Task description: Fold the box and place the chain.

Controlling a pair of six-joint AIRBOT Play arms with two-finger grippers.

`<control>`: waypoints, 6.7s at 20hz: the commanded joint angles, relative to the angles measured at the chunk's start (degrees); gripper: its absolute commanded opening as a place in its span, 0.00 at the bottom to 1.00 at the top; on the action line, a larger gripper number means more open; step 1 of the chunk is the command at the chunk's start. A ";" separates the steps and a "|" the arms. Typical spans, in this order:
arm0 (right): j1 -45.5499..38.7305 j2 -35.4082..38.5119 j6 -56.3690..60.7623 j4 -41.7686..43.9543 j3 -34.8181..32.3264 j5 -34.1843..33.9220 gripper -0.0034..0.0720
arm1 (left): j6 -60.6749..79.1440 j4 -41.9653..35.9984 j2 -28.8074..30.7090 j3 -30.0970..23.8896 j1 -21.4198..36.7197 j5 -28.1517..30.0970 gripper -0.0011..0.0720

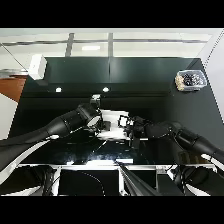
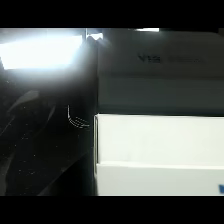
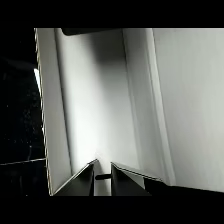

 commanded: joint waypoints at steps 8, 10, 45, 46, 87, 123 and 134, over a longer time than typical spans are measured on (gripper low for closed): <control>0.92 -1.70 2.64 0.68 0.02 3.04 0.23 | 0.00 -0.28 -0.02 -0.02 0.02 0.17 0.05; 0.92 -1.70 2.64 0.68 0.02 3.08 0.43 | 0.00 -0.31 -0.02 -0.02 0.02 0.17 0.05; -44.52 0.83 51.60 1.60 -4.31 -28.96 0.08 | -0.17 -0.55 -1.01 -0.11 0.39 1.75 0.05; -42.47 -0.76 51.21 2.69 -4.31 -28.48 0.08 | -0.17 -0.52 -1.01 -0.11 0.39 1.73 0.05; 1.53 -9.57 91.82 -23.12 16.50 -15.39 0.44 | -0.17 -0.28 -1.01 -0.11 0.42 1.44 0.05; 7.13 -19.47 109.81 -37.73 25.70 -24.83 0.33 | -0.13 -0.09 -1.01 -0.11 0.39 0.17 0.05; 7.13 -19.58 110.03 -36.37 25.70 -24.09 0.30 | -0.13 -0.09 -1.01 -0.11 0.39 0.15 0.05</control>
